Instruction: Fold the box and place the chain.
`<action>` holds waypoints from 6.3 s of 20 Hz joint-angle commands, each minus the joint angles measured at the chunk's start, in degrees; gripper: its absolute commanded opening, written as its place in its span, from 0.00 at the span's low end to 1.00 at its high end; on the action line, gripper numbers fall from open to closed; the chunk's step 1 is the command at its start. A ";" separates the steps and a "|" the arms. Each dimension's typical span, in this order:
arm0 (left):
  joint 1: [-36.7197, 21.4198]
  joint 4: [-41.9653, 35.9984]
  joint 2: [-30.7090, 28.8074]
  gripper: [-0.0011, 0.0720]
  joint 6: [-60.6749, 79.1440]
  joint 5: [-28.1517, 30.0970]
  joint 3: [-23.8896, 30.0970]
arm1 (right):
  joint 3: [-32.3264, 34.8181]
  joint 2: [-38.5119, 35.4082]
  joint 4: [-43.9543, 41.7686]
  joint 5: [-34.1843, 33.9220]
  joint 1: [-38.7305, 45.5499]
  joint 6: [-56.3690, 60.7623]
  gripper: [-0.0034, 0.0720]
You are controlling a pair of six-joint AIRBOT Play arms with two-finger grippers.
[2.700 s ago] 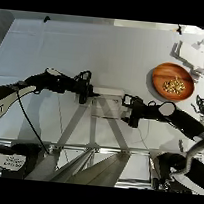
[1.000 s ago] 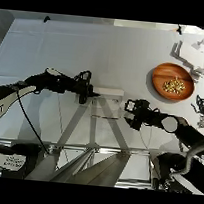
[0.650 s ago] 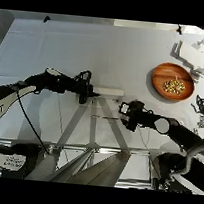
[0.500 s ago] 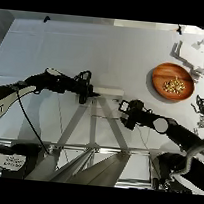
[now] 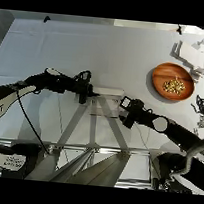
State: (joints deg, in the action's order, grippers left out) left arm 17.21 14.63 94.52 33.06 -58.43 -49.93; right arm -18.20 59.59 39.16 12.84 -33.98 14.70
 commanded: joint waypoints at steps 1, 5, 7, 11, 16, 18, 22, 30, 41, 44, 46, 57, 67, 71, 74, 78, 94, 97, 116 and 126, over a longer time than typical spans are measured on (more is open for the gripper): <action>0.02 -0.02 0.04 0.03 0.00 -0.09 -0.07 | -0.07 -0.07 0.28 0.55 -0.07 -0.15 0.94; 0.02 -0.02 0.04 0.03 0.00 -0.09 -0.07 | -0.07 -0.07 2.89 6.69 -0.07 -0.92 0.93; 0.02 -0.02 0.04 0.03 0.00 -0.09 -0.07 | -0.07 -0.07 2.84 8.98 -0.07 -2.80 0.93; 0.02 -0.02 0.04 0.03 0.00 -0.09 -0.07 | -0.07 -0.07 -0.98 5.75 -0.07 -2.75 0.95; 0.02 -0.02 0.04 0.03 0.00 -0.09 -0.07 | -0.09 -0.07 -3.69 1.09 -0.07 -2.51 0.95; 0.02 -0.02 0.04 0.03 0.00 -0.09 -0.07 | -0.17 -0.07 -3.67 1.31 -0.07 -2.51 0.95; 0.02 -0.02 0.04 0.03 0.00 -0.09 -0.07 | -2.08 -0.07 -3.63 2.12 -0.04 -2.49 0.95; 0.02 -0.02 0.04 0.03 0.00 -0.09 -0.07 | -4.17 -0.04 -3.58 5.01 2.95 -0.26 0.95; 0.02 -0.02 0.04 0.03 0.00 -0.09 -0.07 | -4.33 0.07 -0.79 9.03 6.84 -5.14 0.94; 0.02 -0.02 0.04 0.03 0.00 -0.09 -0.07 | -4.35 0.07 -0.79 9.25 7.48 -6.25 0.94; 0.02 -0.02 0.04 0.03 0.00 -0.09 -0.07 | -4.35 0.09 -0.79 9.35 9.18 -6.29 0.94; 0.02 -0.02 0.04 0.03 0.00 -0.09 -0.07 | -4.31 0.17 -5.97 13.92 10.40 -27.80 0.94; 0.02 -0.02 0.04 0.03 0.00 -0.09 -0.07 | -1.11 0.20 -11.69 14.10 10.36 -35.23 0.95; 0.02 -0.02 0.04 0.03 0.00 -0.09 -0.07 | -0.76 1.51 -24.11 12.28 10.36 -45.79 0.95; 0.02 -0.02 0.04 0.03 0.00 -0.09 -0.07 | -0.79 3.85 -27.89 13.86 10.36 -51.98 0.95; 0.02 -0.02 0.04 0.03 0.00 -0.09 -0.07 | -0.79 3.89 -33.07 13.92 10.36 -52.26 0.96; 0.02 -0.02 0.04 0.03 0.00 -0.09 -0.07 | -2.67 6.12 -37.83 19.74 16.11 -54.25 0.94; 0.02 -0.02 0.04 0.03 0.00 -0.09 -0.07 | -4.61 9.79 -36.81 22.97 17.68 -57.40 0.94; 0.02 -0.02 0.04 0.03 0.00 -0.09 -0.07 | -11.34 17.00 -25.81 25.70 17.94 -50.51 0.94; 0.02 -0.02 0.04 0.03 0.00 -0.09 -0.07 | -11.78 15.91 -25.99 29.27 20.13 -58.38 0.94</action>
State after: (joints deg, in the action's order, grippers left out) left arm 17.26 14.59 94.54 33.06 -58.57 -49.93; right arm -29.89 75.57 14.11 39.83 -14.00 -37.71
